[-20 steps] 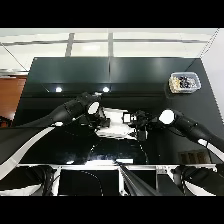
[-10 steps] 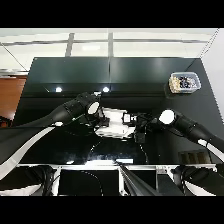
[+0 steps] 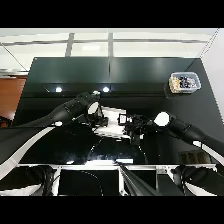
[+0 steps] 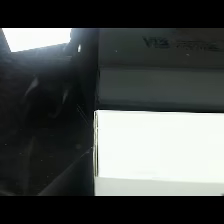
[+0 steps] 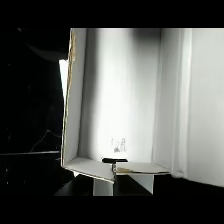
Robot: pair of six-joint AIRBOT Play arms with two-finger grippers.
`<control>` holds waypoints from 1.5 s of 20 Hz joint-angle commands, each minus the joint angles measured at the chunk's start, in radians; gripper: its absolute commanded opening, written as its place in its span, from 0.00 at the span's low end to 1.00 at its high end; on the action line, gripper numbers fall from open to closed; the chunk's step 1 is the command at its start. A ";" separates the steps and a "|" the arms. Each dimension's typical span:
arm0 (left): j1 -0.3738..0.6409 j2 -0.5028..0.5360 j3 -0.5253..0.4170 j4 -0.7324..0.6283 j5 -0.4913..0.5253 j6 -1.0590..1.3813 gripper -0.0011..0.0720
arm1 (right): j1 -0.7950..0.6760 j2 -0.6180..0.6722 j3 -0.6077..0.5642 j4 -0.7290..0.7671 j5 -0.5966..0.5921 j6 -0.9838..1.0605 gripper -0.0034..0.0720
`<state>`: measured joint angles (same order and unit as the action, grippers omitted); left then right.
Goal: Fold the box and place the chain.
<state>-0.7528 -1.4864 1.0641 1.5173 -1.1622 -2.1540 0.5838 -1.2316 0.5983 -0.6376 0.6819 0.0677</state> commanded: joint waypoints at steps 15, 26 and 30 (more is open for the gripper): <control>-0.001 0.000 0.001 -0.016 0.012 -0.001 0.05 | 0.035 -0.011 0.000 0.103 -0.095 0.016 0.57; -0.001 0.000 0.000 -0.019 0.037 -0.001 0.05 | -0.182 0.161 0.023 -0.311 0.227 0.855 0.06; -0.001 0.000 0.000 -0.019 0.036 -0.001 0.05 | -0.542 0.274 -0.061 -0.298 0.320 1.244 0.06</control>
<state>-0.7544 -1.4868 1.0641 1.4979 -1.1275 -2.1551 0.2478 -1.0248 0.5823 -0.9024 0.9031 0.9600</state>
